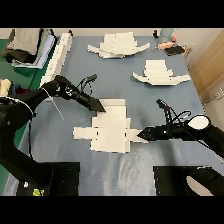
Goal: Fold the box.
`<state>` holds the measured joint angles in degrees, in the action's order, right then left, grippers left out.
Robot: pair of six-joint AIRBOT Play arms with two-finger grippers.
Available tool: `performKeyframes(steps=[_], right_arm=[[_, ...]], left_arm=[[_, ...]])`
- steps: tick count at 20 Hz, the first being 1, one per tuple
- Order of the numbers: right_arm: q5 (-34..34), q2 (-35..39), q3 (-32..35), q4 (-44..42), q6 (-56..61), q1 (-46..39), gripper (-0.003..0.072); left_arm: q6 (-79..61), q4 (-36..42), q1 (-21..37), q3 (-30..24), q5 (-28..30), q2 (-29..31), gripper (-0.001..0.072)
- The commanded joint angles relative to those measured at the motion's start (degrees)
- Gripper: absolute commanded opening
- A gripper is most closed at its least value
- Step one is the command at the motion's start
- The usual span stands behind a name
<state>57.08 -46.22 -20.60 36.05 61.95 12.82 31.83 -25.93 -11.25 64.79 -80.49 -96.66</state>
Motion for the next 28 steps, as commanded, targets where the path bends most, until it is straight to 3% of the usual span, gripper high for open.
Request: performKeyframes(steps=[1,5,6,7,12,14,17,19,21,22,28], right_arm=[[0.07,0.02,0.02,0.2,0.13,0.04,0.0001],[0.07,-0.02,0.02,0.17,0.17,0.04,0.0001],[0.07,-0.02,0.02,0.17,0.17,0.04,0.0001],[0.07,-0.02,0.02,0.17,0.2,0.04,0.0002],[0.09,-0.02,0.02,0.22,0.17,0.04,0.0002],[0.33,-0.02,0.02,0.24,0.17,0.04,0.0002],[0.42,-0.02,0.02,0.85,0.33,0.04,0.0001],[0.44,-0.02,0.02,1.51,1.01,0.04,0.0002],[0.46,-0.02,0.02,1.49,1.07,0.04,0.0002],[0.46,-0.02,0.02,1.46,1.07,0.04,0.0002],[-0.31,-0.02,0.0,1.44,1.14,0.04,0.0001]], left_arm=[[-1.42,-4.57,-1.11,1.11,-3.89,-0.83,0.0293],[-1.42,-4.48,-0.9,1.25,-2.47,-0.85,0.0283],[-1.44,-4.48,-0.9,1.25,-2.16,-0.85,0.0164],[-1.49,-4.31,-0.94,1.25,-2.03,-0.85,0.0116],[-2.54,-0.07,-0.92,1.27,-1.97,-0.85,0.012],[-2.51,0.2,-0.94,1.27,-1.99,-0.85,0.032],[-2.51,0.17,-0.94,1.27,-2.16,-0.85,0.032],[-2.69,0.15,-0.94,1.27,-2.75,-0.85,0.0215],[-2.75,0.13,-0.94,1.27,-3.23,-0.85,0.0211],[-3.58,0.15,-0.94,1.27,-3.63,-0.85,0.004],[-5.46,0.2,-1.75,1.27,-5.64,-0.85,0.0016]])
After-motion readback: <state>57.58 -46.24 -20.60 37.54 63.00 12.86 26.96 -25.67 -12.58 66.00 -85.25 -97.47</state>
